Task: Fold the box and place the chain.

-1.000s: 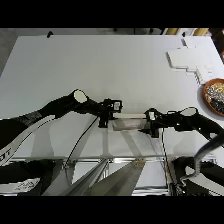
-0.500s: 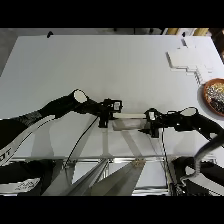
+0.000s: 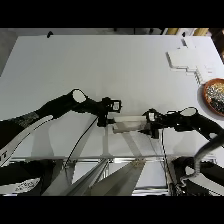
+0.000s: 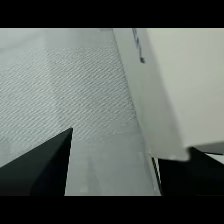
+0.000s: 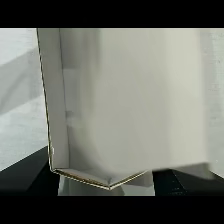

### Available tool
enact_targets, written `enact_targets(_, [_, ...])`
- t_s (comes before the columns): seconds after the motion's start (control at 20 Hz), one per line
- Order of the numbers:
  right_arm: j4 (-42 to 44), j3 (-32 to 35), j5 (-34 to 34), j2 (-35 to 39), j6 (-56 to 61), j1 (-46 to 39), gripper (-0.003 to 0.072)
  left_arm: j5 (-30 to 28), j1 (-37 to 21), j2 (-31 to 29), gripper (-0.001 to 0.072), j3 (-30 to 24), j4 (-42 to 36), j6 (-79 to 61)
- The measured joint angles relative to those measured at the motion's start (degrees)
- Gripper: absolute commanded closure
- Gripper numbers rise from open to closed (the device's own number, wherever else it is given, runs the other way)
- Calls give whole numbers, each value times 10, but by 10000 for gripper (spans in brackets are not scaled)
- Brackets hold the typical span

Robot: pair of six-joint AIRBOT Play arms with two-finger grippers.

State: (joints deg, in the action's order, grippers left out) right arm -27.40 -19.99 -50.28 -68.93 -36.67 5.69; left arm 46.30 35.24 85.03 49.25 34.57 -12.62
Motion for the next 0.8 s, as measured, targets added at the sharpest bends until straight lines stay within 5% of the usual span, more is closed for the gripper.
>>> enact_targets(0.35, [4, 0, 4, 0, 4, 0, 271, -16, -34, -76, 138, 0, 107, 125])
enact_targets(0.4, [4, 0, 4, 0, 3, 0, 271, -14, -39, -91, 204, 0, 131, 158])
enact_targets(0.55, [4, 0, 3, 0, 3, 0, 271, 14, -44, -144, 666, 0, 186, 249])
enact_targets(0.8, [3, 0, 2, 0, 2, 0, 271, 99, 5, -209, 706, 0, 221, 337])
